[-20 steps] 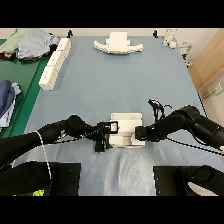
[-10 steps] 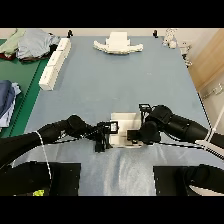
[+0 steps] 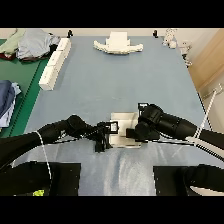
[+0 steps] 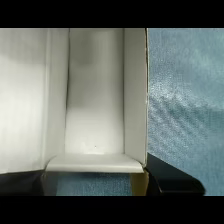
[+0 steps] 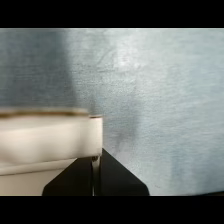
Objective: Fold the box.
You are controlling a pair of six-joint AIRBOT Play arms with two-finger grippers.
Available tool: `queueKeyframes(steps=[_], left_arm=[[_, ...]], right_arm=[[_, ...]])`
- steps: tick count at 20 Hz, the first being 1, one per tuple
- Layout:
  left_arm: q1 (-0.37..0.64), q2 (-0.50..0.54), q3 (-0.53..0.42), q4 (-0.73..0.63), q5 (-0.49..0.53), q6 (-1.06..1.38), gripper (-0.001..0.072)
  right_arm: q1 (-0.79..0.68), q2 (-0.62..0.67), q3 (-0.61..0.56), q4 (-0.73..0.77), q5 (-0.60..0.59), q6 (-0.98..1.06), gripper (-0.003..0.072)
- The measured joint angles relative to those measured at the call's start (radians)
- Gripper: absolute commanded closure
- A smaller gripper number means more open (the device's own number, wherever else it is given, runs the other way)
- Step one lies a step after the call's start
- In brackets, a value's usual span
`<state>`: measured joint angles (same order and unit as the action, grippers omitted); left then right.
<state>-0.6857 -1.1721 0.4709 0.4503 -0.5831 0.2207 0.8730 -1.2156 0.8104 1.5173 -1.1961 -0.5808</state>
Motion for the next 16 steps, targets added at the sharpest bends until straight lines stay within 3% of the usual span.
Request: queueKeyframes(steps=[5,6,7,8,16], left_arm=[[0.000,0.000,0.000,-0.002,0.000,-0.003,0.0187],[0.000,0.000,0.000,-0.002,0.000,-0.004,0.0188],[0.000,0.000,0.000,-0.003,0.000,-0.005,0.0188],[0.000,0.000,0.000,-0.002,0.000,-0.004,0.0188],[0.000,0.000,0.000,-0.002,-0.001,-0.004,0.0188]], right_arm=[[0.002,-0.004,0.005,-0.013,-0.006,0.003,0.0683],[0.002,-0.004,0.006,-0.014,-0.006,0.002,0.0641],[0.002,-0.005,0.007,-0.016,-0.006,0.000,0.0371],[0.002,-0.005,0.010,-0.026,-0.010,-0.001,0.0263],[0.002,-0.004,0.056,-0.015,-0.072,-0.045,0.0261]])
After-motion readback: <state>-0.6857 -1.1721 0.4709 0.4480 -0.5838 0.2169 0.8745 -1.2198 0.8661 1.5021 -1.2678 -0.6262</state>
